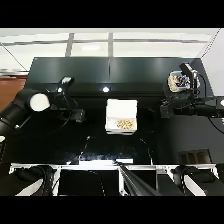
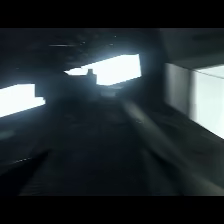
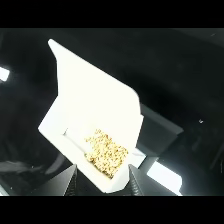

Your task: Fold the box and place the chain.

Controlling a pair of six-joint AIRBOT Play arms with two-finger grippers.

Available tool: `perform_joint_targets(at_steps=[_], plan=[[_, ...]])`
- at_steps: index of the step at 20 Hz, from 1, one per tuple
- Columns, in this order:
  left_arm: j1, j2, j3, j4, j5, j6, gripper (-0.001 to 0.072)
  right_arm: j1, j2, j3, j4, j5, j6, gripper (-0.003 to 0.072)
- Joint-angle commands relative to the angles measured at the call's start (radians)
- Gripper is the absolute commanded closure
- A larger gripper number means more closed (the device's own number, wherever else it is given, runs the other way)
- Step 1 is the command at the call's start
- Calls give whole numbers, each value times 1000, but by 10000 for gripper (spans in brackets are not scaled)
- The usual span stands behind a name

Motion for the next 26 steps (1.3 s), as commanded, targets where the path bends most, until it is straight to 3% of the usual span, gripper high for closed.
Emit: perform_joint_targets(at_steps=[1, 3, 7, 10, 11, 13, 19, 26], plan=[[245, 17, -199, -723, 85, 779, 1, 0, -1, 1, -6, -32, 4, 306], [237, -28, -224, -803, 72, 1046, 0, 0, -1, 1, -6, -32, 4, 306], [103, -120, -215, -685, 41, 1416, -1, 0, -1, 1, -6, -31, 21, 306], [-6, -143, -214, -603, 113, 1624, 0, 0, -1, 1, -6, -26, 38, 306], [-27, -155, -214, -607, 181, 1701, 0, 0, -1, 1, -6, -29, 38, 306], [-40, -206, -198, -661, 249, 1721, 0, 0, -1, 1, -6, -32, 38, 306], [-23, -362, -84, -671, 192, 1833, 0, 0, -1, 1, -5, -31, 38, 306], [-42, -421, -18, -671, 188, 1841, 0, 0, -1, 1, -5, -32, 38, 306]])
